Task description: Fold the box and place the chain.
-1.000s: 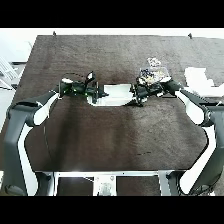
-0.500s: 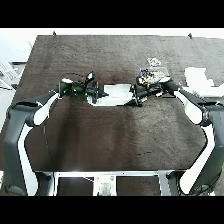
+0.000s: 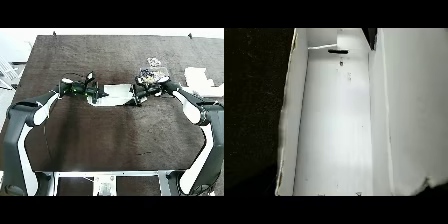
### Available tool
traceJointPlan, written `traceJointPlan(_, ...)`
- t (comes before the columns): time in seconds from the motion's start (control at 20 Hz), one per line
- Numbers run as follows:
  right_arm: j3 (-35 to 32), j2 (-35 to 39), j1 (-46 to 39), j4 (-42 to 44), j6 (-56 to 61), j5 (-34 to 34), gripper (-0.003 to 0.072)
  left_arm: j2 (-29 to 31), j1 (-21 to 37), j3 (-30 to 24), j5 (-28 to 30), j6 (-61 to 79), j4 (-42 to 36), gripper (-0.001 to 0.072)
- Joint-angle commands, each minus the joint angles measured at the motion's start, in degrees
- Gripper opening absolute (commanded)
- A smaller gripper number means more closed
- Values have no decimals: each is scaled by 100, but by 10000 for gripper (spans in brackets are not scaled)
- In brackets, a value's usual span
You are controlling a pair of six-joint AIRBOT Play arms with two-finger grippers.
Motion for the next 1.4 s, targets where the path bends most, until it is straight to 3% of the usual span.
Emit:
traceJointPlan(0.0, 7, -4, 4, -46, 13, 31, 577, -2, 4, 4, 4, 0, 0, 20)
traceJointPlan(1.35, -4, -4, 4, -22, 11, 33, 568, -2, 4, 4, 4, 0, 0, 20)
